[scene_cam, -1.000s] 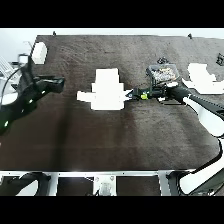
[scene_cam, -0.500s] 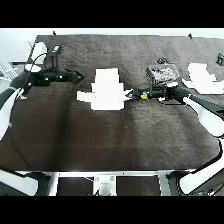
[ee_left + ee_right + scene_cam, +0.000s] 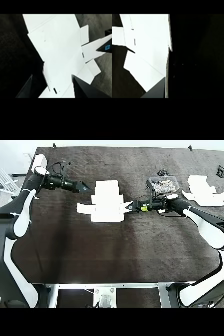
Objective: Fold the box and place the chain.
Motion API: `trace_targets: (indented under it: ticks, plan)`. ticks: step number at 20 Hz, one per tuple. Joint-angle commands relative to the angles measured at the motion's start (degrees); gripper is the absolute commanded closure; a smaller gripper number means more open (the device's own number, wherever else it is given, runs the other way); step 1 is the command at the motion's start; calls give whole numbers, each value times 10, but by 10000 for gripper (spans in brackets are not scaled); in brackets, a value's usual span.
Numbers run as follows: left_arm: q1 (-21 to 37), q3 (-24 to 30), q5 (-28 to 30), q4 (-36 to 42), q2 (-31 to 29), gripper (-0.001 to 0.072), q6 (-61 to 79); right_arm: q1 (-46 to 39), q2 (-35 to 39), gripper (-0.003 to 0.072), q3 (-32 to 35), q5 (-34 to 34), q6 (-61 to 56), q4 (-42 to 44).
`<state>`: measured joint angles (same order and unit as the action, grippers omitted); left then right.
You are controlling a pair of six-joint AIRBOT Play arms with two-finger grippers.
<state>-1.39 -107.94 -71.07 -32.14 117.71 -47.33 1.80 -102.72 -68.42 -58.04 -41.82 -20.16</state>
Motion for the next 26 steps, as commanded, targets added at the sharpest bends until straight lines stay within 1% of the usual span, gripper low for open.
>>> trace_targets:
  ticks: [1, 4, 7, 9, 14, 17, 20, 24, 26]
  plan:
    - [-6, -20, -24, 26, 23, 155, -6, 0, 0, 677, 0, 0, 1, 0]
    - [-20, -23, -32, 41, 44, 155, -2, 0, 0, 677, 0, 0, 0, 0]
    - [-30, -54, -46, 45, 78, 155, -3, 0, 0, 677, 0, 0, 0, 0]
    - [-36, -67, -44, 54, 92, 155, -3, 0, 0, 677, 0, 0, 0, 0]
    - [-41, -68, -46, 57, 110, 155, -6, 0, 0, 676, 0, 0, 1, 0]
    - [-39, -76, -45, 52, 113, 155, -7, 0, 0, 676, 0, 0, 1, 0]
    - [-27, -116, -61, 51, 109, 155, -23, 0, 0, 677, 0, 0, 0, 0]
    - [-8, -118, -58, 47, 89, 156, -22, 0, 0, 677, 0, 0, -7, 0]
    - [-5, -115, -53, 18, 89, 156, -24, 0, 0, 677, 0, 0, -11, 0]
